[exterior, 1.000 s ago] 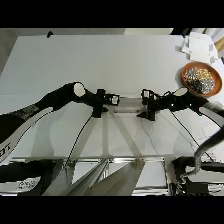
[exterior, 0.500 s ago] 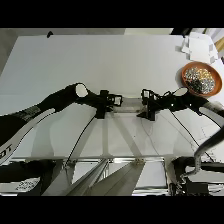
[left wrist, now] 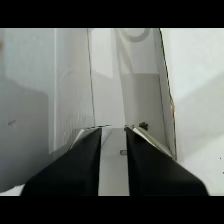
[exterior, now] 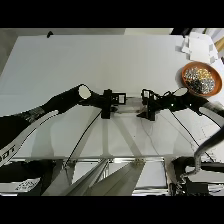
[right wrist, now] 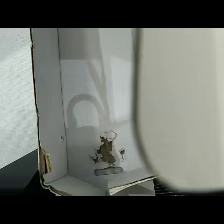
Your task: Fold the box and place the chain.
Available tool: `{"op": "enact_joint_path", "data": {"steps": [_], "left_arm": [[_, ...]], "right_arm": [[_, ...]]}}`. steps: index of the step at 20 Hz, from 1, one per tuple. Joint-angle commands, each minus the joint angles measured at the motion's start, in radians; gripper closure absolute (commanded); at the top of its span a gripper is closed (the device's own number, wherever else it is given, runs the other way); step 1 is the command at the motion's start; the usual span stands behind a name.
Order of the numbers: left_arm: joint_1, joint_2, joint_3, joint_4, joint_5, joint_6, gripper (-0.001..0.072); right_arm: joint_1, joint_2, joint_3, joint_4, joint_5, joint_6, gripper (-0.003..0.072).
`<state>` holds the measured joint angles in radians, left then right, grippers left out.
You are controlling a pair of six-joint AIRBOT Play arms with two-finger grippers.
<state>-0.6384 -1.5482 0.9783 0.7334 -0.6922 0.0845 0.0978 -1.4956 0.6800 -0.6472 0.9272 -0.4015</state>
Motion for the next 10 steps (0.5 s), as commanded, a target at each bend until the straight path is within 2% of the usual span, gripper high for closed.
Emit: {"op": "enact_joint_path", "data": {"steps": [1, 2, 4, 5, 6, 7, 10], "left_arm": [[-0.007, -0.006, 0.0, -0.015, 0.005, -0.012, 0.0471], [-0.007, -0.005, 0.0, -0.015, 0.003, -0.043, 0.0424], [0.003, 0.002, 0.0, 0.002, -0.004, -0.134, 0.0431], [0.01, 0.012, 0.0, 0.02, -0.01, -0.181, 0.0463], [0.019, 0.026, 0.0, 0.047, -0.024, -0.237, 0.0549], [0.034, 0.047, 0.0, 0.077, -0.051, -0.294, 0.0685], [0.097, 0.122, 0.0, 0.182, -0.171, -0.512, 0.0703]], "right_arm": [[0.001, 0.0, 0.0, 0.0, 0.0, 0.001, 0.0127], [0.001, 0.0, 0.0, 0.0, 0.0, 0.001, 0.0127], [0.001, 0.0, 0.0, 0.0, 0.0, 0.001, 0.0127], [0.001, 0.0, 0.0, 0.0, 0.0, 0.001, 0.0127], [0.001, 0.0, 0.0, 0.0, 0.0, 0.001, 0.0127], [0.001, 0.0, 0.0, 0.0, 0.0, 0.001, 0.0127], [0.001, 0.0, 0.0, 0.0, 0.0, 0.001, 0.0127]]}}
